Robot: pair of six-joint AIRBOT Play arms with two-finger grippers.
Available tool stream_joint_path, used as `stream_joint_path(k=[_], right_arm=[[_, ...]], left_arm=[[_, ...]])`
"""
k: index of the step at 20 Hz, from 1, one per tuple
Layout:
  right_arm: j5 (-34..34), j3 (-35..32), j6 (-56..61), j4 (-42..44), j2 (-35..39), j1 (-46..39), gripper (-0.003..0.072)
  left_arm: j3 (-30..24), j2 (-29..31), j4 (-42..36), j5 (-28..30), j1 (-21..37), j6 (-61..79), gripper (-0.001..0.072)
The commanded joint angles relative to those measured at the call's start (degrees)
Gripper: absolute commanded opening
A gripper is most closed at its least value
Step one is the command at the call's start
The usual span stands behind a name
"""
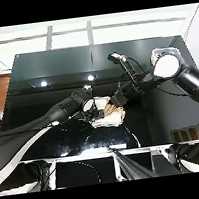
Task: Fold the box and place the chain.
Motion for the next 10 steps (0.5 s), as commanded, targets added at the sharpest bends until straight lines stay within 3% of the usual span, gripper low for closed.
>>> stream_joint_path(k=[1,2,4,5,10], right_arm=[[-0.46,-0.63,0.09,-4.24,-1.2,-0.37,0.0038],[-0.22,-0.63,0.11,-3.85,-1.2,-0.35,0.0048],[-0.02,-0.61,0.09,-2.34,-1.2,0.02,0.0537],[0.2,-0.59,-0.13,-2.73,-1.03,0.02,0.0573],[6.47,-1.16,-5.14,-5.44,7.1,-11.13,0.0573]], left_arm=[[0.02,-0.02,0.0,0.02,0.0,0.02,0.003],[0.02,-0.02,0.0,0.02,0.0,0.02,0.0029],[0.02,-0.02,0.0,0.02,0.0,0.02,0.0029],[0.02,-0.02,0.0,0.0,0.0,0.02,0.0029],[0.02,-0.02,0.0,0.0,0.0,0.02,0.003]])
